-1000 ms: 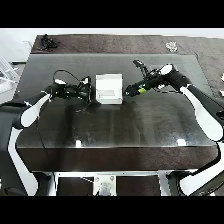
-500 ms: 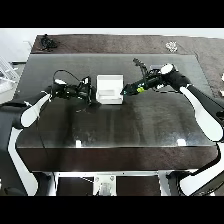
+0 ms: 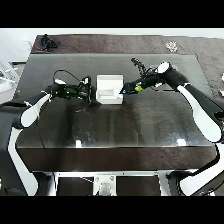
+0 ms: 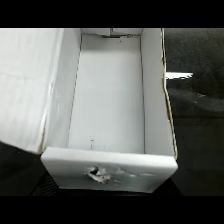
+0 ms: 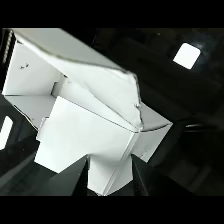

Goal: Fold the box and place the chain.

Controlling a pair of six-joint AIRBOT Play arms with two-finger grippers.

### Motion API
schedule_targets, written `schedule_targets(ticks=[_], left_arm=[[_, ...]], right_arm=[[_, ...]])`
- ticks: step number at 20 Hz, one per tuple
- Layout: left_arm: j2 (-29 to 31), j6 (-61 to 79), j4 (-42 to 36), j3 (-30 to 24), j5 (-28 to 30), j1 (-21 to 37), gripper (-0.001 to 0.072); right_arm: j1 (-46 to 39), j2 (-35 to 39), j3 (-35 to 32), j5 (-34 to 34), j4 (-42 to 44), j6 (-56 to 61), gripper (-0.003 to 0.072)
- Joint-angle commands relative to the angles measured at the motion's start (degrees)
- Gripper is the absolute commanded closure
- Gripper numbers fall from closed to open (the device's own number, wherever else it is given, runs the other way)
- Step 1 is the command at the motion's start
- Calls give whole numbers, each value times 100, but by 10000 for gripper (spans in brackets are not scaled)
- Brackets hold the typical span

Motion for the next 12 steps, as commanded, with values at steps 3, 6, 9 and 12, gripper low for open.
schedule_targets(ticks=[3,6,9,12], left_arm=[[-2,0,7,0,-13,7,342],[-2,0,7,0,-13,7,342],[-2,0,7,0,-13,7,342],[-2,-2,7,0,-15,7,342]], right_arm=[[256,4,140,-236,-498,358,352],[457,4,223,-321,-1373,1252,325],[684,4,341,-485,-1694,1635,325],[876,2,350,-553,-1834,2039,325]])
